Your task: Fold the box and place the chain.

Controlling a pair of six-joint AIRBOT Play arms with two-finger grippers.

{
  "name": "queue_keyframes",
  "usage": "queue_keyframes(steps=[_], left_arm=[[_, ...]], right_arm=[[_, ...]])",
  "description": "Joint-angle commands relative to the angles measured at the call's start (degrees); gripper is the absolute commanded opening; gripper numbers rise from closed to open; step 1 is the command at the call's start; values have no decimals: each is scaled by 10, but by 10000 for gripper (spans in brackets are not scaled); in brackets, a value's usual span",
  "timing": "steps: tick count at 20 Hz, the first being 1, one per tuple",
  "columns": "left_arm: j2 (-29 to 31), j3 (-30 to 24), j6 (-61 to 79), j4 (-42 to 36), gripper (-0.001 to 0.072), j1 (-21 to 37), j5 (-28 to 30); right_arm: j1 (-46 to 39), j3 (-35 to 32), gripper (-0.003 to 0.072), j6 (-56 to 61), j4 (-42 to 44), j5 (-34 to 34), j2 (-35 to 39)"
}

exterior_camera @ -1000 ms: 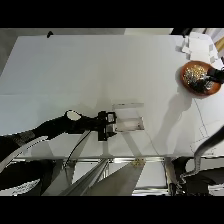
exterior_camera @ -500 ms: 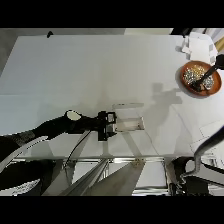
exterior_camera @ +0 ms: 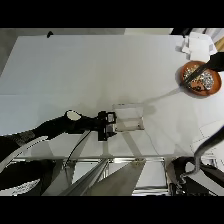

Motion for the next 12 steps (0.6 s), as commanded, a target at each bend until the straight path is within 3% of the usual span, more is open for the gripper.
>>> queue_keyframes(steps=[1, 12], left_arm=[[0, 0, 0, 0, 150, 0, 0], [0, 0, 0, 0, 150, 0, 0]], right_arm=[[40, 0, 16, -1, 26, 55, 23], [195, 0, 16, 2, 50, 127, 44]])
